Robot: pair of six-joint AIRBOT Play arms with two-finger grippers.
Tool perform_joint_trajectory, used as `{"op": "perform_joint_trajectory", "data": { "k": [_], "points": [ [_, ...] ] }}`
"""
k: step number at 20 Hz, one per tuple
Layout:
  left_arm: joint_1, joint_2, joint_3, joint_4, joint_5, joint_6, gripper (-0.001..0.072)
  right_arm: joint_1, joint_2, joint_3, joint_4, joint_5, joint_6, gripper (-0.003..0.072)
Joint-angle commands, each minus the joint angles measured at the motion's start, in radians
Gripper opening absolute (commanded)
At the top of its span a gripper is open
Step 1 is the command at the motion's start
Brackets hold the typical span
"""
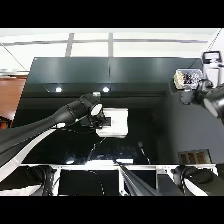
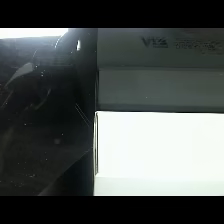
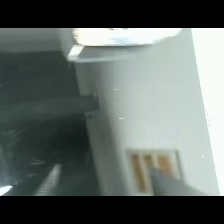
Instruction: Fold the box and place the chain.
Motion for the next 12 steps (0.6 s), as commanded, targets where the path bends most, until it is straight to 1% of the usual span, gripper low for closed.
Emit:
{"op": "perform_joint_trajectory", "data": {
  "k": [1, 3, 4, 5, 8, 9, 10, 11, 12],
  "points": [
    [0.000, 0.000, 0.001, 0.000, 0.002, -0.005, 0.0029, -0.312, -0.087, -0.039, 0.286, -0.292, -0.052, 0.0720],
    [0.000, 0.000, 0.000, -0.008, 0.001, -0.005, 0.0029, -0.415, -0.184, -0.024, 0.473, -0.415, -0.099, 0.0720],
    [0.000, 0.000, 0.000, -0.011, 0.000, -0.005, 0.0028, -0.440, -0.245, 0.010, 0.516, -0.441, -0.098, 0.0720],
    [0.000, 0.000, 0.000, -0.018, 0.000, -0.005, 0.0028, -0.456, -0.324, 0.076, 0.546, -0.433, -0.098, 0.0720],
    [0.000, 0.000, 0.000, -0.019, -0.001, -0.005, 0.0029, -0.472, -0.577, 0.373, 0.629, -0.301, -0.083, 0.0720],
    [0.000, 0.000, 0.001, -0.018, -0.002, -0.005, 0.0028, -0.484, -0.664, 0.485, 0.659, -0.237, -0.039, 0.0720],
    [0.000, 0.000, 0.000, -0.018, -0.001, -0.005, 0.0029, -0.498, -0.742, 0.587, 0.681, -0.169, 0.023, 0.0606],
    [0.000, 0.000, 0.001, -0.018, 0.000, -0.005, 0.0028, -0.509, -0.803, 0.662, 0.697, -0.126, 0.077, 0.0562],
    [0.000, 0.000, 0.001, -0.018, 0.000, -0.005, 0.0028, -0.513, -0.852, 0.717, 0.722, -0.126, 0.093, 0.0560]
  ]
}}
